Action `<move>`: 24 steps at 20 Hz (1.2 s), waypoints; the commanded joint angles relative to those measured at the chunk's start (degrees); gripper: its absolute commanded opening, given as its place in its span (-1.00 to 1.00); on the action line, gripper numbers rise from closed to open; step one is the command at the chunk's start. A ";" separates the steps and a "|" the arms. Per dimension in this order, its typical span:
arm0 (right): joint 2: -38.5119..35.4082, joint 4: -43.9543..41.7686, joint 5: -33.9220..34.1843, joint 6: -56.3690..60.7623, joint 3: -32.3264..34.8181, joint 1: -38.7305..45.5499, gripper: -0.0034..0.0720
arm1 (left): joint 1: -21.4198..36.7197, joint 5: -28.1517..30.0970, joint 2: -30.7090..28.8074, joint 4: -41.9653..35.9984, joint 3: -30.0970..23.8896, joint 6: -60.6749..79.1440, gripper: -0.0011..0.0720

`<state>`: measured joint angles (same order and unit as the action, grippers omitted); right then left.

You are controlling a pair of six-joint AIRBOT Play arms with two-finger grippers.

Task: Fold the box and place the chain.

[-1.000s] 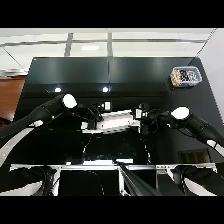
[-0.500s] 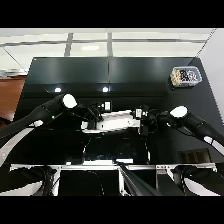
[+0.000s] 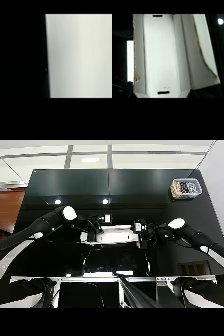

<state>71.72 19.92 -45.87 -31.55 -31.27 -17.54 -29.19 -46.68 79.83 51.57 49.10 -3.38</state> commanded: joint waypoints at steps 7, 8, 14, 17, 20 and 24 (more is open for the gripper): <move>2.32 7.76 5.64 7.87 -1.57 -4.74 0.96 | 0.00 0.13 0.02 0.00 0.00 -0.02 -0.89; 2.49 7.82 6.29 8.92 -1.81 -4.87 0.96 | 0.00 0.13 0.02 0.00 0.00 -0.02 -0.89; 2.60 9.60 6.91 12.24 -1.97 -4.37 0.96 | 0.00 0.11 0.02 0.00 0.00 -0.02 -0.89; 2.60 10.58 6.05 12.41 -1.97 -4.37 0.96 | 0.00 0.13 0.02 0.00 0.00 -0.02 -0.89; 2.60 10.60 6.08 12.44 -1.97 -4.37 0.96 | 0.00 0.13 0.02 0.00 0.00 -0.02 -0.89; 2.60 10.58 6.08 12.46 -1.97 -4.37 0.96 | 0.00 0.11 0.02 0.00 0.00 -0.02 -0.89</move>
